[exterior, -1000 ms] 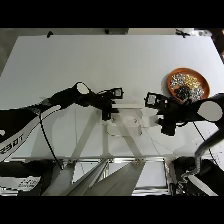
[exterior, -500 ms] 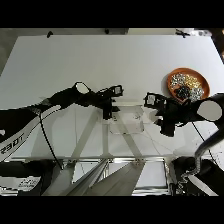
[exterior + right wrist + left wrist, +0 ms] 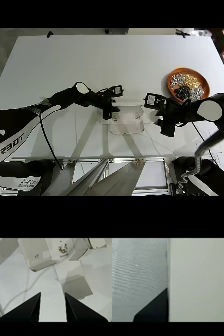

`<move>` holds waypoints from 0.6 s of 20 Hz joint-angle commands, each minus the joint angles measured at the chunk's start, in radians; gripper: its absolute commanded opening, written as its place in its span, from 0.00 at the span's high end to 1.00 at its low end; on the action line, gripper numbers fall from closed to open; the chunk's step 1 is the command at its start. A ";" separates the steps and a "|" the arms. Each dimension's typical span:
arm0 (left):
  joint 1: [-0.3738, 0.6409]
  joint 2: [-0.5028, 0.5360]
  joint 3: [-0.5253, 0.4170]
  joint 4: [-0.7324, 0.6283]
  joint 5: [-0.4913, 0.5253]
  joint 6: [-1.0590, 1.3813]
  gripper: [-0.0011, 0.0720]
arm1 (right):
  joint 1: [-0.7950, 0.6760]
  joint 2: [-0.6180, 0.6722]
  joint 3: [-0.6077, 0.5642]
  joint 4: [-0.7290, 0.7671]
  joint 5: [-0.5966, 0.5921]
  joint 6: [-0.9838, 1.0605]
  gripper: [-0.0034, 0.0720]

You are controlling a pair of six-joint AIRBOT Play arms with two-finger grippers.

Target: Fold the box and place the chain.

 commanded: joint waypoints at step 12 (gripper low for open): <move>0.000 -0.017 0.000 0.006 0.001 0.000 0.98 | 0.000 -0.001 0.000 0.001 0.000 -0.002 0.51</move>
